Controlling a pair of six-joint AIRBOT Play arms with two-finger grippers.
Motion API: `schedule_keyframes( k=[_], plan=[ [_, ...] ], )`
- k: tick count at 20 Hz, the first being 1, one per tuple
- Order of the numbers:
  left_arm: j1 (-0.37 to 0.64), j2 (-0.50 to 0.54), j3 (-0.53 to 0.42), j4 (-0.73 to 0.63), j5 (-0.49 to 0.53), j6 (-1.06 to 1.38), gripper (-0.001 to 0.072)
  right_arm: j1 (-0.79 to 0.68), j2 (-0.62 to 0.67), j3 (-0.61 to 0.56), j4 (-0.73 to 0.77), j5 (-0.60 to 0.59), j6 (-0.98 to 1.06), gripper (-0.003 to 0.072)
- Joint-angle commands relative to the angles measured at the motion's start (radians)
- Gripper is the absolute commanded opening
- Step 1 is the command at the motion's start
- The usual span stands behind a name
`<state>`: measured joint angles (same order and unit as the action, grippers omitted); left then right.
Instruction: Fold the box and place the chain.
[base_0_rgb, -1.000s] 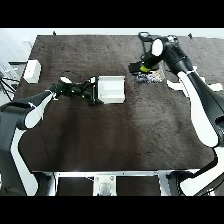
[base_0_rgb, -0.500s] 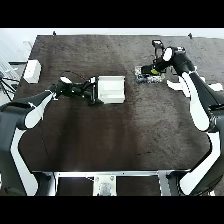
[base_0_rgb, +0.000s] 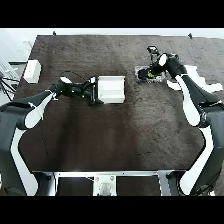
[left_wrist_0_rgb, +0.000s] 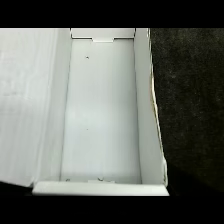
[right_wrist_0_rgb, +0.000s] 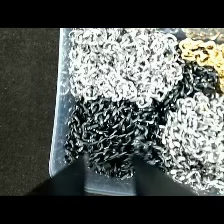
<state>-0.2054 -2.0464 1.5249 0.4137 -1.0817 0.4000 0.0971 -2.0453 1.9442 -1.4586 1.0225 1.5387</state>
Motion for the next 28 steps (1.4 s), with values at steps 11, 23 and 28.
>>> schedule_keyframes(
  k=[11,23,28],
  plan=[
    [0.001,0.0,0.0,0.0,0.0,0.0,0.035,0.001,0.01,0.098,0.008,0.025,-0.006,-0.0003],
    [0.001,0.0,0.0,0.0,0.0,0.0,0.035,0.058,0.513,0.098,-0.048,0.127,-0.033,-0.0004],
    [0.001,0.0,0.0,0.0,0.0,0.0,0.0351,0.163,0.684,0.098,-0.116,0.127,-0.036,-0.0004]
  ],
)
